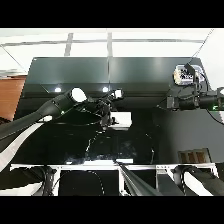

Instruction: Fold the box and place the chain.

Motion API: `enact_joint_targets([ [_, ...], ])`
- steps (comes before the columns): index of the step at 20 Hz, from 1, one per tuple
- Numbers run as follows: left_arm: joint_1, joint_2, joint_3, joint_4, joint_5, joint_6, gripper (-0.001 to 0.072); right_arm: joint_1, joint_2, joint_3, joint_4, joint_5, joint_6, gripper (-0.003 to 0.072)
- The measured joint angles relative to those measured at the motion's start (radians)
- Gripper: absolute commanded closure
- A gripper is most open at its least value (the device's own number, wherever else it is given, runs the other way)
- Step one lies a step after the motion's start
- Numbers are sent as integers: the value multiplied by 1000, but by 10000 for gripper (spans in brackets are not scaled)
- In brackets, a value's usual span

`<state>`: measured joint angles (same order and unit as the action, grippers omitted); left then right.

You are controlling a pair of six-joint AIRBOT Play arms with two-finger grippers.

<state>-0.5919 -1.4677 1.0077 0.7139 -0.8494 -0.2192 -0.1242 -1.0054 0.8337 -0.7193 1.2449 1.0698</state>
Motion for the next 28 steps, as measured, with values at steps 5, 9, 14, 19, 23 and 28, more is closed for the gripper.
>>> enact_joint_targets([
  [5,-10,0,0,13,-15,-2,0,0,0,0,-1,-1,0,674],
  [9,-14,0,0,27,-19,2,-1,0,0,0,-1,-1,0,673],
  [14,-16,0,0,37,-23,5,-1,0,0,0,-1,-1,0,674],
  [19,-25,-2,1,71,-21,10,-1,0,0,0,-1,-1,0,674],
  [23,-50,-20,1,87,10,9,-1,0,0,0,0,-1,0,673],
  [28,-111,-56,1,82,129,9,-1,0,0,0,0,-1,2,674],
])
